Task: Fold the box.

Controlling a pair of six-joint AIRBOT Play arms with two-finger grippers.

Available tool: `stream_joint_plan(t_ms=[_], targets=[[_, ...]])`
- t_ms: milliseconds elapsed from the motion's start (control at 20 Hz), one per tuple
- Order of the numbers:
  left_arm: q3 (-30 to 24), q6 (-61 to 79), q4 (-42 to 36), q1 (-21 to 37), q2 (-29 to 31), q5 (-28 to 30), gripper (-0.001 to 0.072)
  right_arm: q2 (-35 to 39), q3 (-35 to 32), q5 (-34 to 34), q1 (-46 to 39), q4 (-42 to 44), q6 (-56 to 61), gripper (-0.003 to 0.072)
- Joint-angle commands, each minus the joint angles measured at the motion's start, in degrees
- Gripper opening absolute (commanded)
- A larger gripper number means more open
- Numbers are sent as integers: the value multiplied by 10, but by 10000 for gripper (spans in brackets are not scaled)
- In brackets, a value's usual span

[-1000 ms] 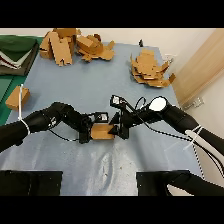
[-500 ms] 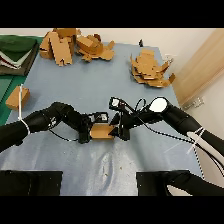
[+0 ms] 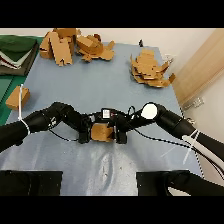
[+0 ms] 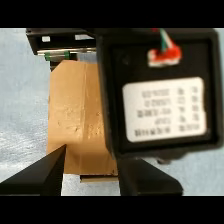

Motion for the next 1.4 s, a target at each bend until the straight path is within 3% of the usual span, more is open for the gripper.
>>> stream_joint_plan(t_ms=[0,350,1000,1150,1250,1300,1350], targets=[[0,0,0,0,0,1,174,0,0,-29,17,-50,13,495],[0,0,0,0,0,2,174,39,0,-20,22,-10,13,495],[0,0,0,0,0,2,174,-30,0,-31,24,-10,12,493],[0,0,0,0,0,2,174,-30,0,-43,24,-32,13,408],[0,0,0,0,0,2,174,-30,0,-48,24,-42,13,404],[0,0,0,0,0,2,174,-29,0,-48,24,-42,13,305],[0,0,-1,0,0,2,174,-29,0,-48,24,-42,13,263]])
